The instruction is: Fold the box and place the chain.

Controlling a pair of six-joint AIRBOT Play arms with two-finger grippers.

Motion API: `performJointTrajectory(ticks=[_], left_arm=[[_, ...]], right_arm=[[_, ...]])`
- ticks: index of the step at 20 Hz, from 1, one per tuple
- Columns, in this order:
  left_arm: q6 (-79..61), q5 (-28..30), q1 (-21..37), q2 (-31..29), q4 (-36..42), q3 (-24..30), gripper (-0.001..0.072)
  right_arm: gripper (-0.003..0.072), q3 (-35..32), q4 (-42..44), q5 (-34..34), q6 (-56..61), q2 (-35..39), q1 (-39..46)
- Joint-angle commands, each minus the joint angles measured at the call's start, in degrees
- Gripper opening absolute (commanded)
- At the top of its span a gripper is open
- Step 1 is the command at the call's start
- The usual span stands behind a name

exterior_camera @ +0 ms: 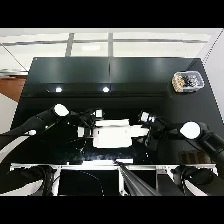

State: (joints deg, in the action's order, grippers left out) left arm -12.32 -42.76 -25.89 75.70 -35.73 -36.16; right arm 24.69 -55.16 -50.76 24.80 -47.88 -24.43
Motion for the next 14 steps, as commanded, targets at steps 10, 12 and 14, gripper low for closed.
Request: performJointTrajectory(ticks=[10,12,14], left_arm=[[0.6,0.3,-0.2,0.1,0.0,0.0,0.003],[0.6,0.3,-0.2,0.1,0.0,0.0,0.0031],[0.6,0.3,-0.2,0.1,-0.1,0.0,0.0031]], right_arm=[[0.0692,-2.5,-5.8,14.8,-5.6,-4.5,-16.5],[0.0692,-2.5,-4.8,17.7,-5.5,-5.6,-18.6],[0.0692,-2.5,-3.8,20.0,-5.5,-6.3,-20.5]])
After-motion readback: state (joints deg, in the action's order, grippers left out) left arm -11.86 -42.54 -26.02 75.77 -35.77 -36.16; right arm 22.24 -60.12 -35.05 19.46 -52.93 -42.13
